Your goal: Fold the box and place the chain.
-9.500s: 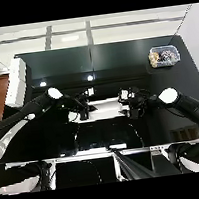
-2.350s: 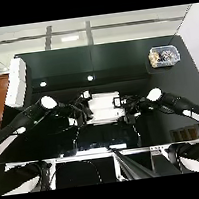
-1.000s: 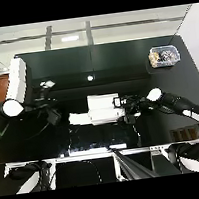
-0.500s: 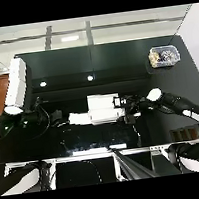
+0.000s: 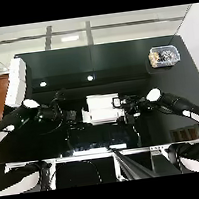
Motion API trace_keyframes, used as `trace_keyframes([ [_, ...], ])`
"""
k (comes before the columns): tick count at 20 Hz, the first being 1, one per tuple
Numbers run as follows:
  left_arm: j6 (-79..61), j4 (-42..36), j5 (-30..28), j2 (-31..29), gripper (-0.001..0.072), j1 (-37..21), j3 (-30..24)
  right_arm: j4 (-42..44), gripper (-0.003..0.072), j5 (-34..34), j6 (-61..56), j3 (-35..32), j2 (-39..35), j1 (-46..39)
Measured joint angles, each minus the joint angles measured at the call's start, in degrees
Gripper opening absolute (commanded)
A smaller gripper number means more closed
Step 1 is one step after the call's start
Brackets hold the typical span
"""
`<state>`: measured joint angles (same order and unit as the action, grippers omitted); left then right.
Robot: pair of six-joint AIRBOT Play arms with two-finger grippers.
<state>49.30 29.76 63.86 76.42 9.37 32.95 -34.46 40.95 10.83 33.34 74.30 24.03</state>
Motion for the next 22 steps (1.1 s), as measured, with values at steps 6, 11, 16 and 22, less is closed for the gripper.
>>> trace_keyframes([
  [6, -2.84, -1.09, 5.22, 0.24, 0.0652, 0.66, 2.54, -0.11, 0.0473, -0.11, -0.11, 0.00, 0.00, 0.00],
  [11, -0.20, -1.27, 5.29, 0.28, 0.0617, 1.75, 3.87, -0.13, 0.0473, -0.13, -0.13, 0.00, 0.00, 0.00],
  [16, 3.87, 0.66, 3.17, 0.28, 0.0526, 3.56, 6.05, -0.13, 0.0473, -0.15, -0.13, 0.00, 0.00, 0.00],
  [22, 14.05, 6.08, 2.47, 0.26, 0.0519, 6.80, 9.05, -0.13, 0.0473, -0.17, -0.13, 0.00, 0.00, 0.00],
])
